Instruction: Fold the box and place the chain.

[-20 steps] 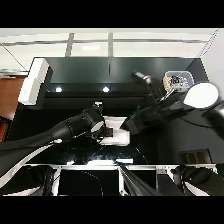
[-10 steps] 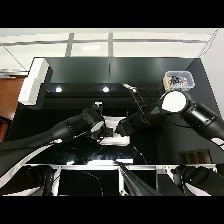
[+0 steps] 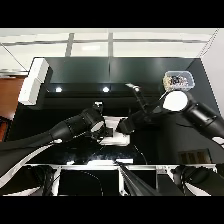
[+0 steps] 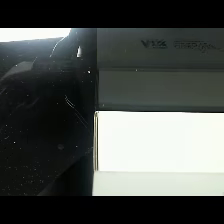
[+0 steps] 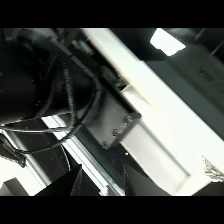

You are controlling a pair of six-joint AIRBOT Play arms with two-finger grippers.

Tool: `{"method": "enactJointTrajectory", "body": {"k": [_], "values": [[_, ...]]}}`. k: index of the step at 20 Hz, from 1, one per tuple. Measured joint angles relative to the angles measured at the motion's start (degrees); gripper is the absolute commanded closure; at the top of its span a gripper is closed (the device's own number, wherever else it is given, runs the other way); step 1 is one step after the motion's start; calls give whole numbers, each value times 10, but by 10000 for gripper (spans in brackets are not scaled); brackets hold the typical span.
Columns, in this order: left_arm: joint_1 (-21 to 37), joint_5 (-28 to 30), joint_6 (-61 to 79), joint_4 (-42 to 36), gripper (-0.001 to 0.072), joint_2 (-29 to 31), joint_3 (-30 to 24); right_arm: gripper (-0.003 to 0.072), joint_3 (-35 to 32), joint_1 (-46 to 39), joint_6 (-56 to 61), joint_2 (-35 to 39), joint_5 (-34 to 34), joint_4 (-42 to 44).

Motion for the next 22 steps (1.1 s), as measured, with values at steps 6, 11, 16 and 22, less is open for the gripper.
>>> {"method": "enactJointTrajectory", "body": {"k": [6,11,16,22], "values": [[0,0,0,0,678,0,0,368,-5,-162,1,86,55,-141],[0,0,0,0,678,0,0,-34,-83,-276,48,99,-92,-311],[0,3,0,0,678,0,0,-34,-97,-320,156,6,-265,-366],[0,3,0,0,678,0,0,-34,5,-329,236,-162,-319,-363]]}}
